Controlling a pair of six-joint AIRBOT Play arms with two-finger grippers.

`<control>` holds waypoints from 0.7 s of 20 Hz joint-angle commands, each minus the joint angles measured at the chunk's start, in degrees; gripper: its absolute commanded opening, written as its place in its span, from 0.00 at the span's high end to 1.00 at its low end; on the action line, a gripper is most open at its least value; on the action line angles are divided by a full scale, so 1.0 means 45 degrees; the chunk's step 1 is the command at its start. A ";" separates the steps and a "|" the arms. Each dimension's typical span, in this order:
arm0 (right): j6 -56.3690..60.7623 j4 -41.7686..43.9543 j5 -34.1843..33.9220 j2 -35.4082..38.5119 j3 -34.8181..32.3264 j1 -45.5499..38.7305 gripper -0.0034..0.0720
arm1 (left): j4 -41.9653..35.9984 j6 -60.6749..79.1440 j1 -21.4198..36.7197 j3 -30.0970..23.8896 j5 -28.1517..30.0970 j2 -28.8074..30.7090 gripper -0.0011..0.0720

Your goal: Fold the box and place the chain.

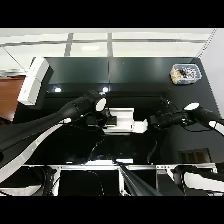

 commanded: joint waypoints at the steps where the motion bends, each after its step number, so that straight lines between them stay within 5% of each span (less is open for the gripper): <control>1: -0.0316 0.0563 -0.1035 -0.0165 -0.0049 0.1025 0.93 | 0.0024 -0.0034 0.0015 0.0000 -0.0073 -0.0015 0.94; 7: -0.1253 0.1243 -0.0097 -0.0155 0.0223 0.1190 0.93 | 0.0155 -0.0097 -0.0005 0.0000 -0.0199 -0.0015 0.94; 8: -0.1248 0.1180 0.0321 -0.0151 0.0427 0.1151 0.86 | 0.0155 -0.0097 -0.0005 0.0000 -0.0199 -0.0015 0.94; 9: -0.1248 0.1214 0.0840 -0.0146 0.0665 0.1127 0.47 | 0.0151 -0.0097 -0.0005 0.0000 -0.0194 -0.0015 0.94; 10: -0.1258 0.1195 0.1350 -0.0146 0.0908 0.1112 0.20 | 0.0155 -0.0097 -0.0005 0.0000 -0.0199 -0.0015 0.94; 14: -0.1132 0.1564 0.2540 -0.0146 0.1642 0.1297 0.23 | 0.0151 -0.0097 -0.0005 0.0000 -0.0199 -0.0015 0.94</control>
